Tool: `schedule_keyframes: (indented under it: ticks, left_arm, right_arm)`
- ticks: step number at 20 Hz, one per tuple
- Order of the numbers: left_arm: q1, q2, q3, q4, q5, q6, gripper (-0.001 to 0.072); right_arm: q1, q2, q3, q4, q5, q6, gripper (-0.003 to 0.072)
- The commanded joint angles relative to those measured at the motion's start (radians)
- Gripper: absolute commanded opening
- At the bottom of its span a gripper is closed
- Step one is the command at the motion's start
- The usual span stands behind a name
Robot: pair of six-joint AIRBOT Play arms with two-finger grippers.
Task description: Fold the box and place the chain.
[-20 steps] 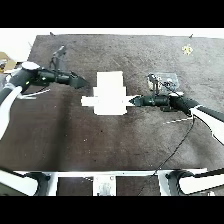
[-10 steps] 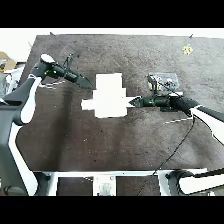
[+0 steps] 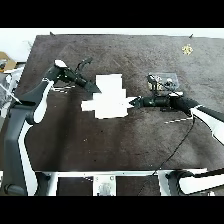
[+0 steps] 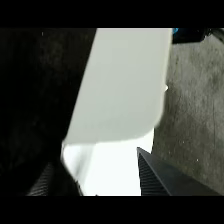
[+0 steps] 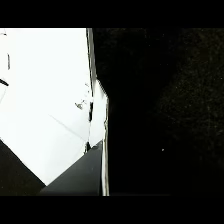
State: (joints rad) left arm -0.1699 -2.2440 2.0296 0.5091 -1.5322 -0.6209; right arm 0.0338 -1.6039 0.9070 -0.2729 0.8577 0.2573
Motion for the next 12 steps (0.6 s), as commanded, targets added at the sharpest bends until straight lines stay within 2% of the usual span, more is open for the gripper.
schedule_keyframes:
  ticks: [1,6,7,8,11,12]
  left_arm:
    - [-0.007,-0.01,-0.001,-0.031,0.002,0.0,0.0526]
    - [-0.012,-0.014,-0.001,0.009,-0.021,-0.007,0.0524]
    - [-0.012,-0.022,-0.001,0.006,-0.031,-0.007,0.0478]
    - [-0.012,-0.032,-0.001,0.006,-0.032,-0.008,0.0465]
    - [-0.012,-0.038,-0.001,-0.005,-0.021,0.001,0.0459]
    - [-0.012,-0.038,-0.001,-0.022,-0.02,0.002,0.0289]
  right_arm:
    - [0.0,0.0,0.0,0.0,0.001,0.001,0.0002]
    - [0.0,0.0,0.0,0.001,-0.009,0.001,0.0002]
    - [0.0,0.0,0.0,0.001,-0.009,0.001,0.0002]
    - [0.0,0.001,0.0,0.001,-0.009,0.001,0.0002]
    - [0.0,0.0,0.0,0.001,-0.009,0.001,0.0001]
    - [0.0,0.0,0.0,0.0,-0.009,0.001,0.0002]
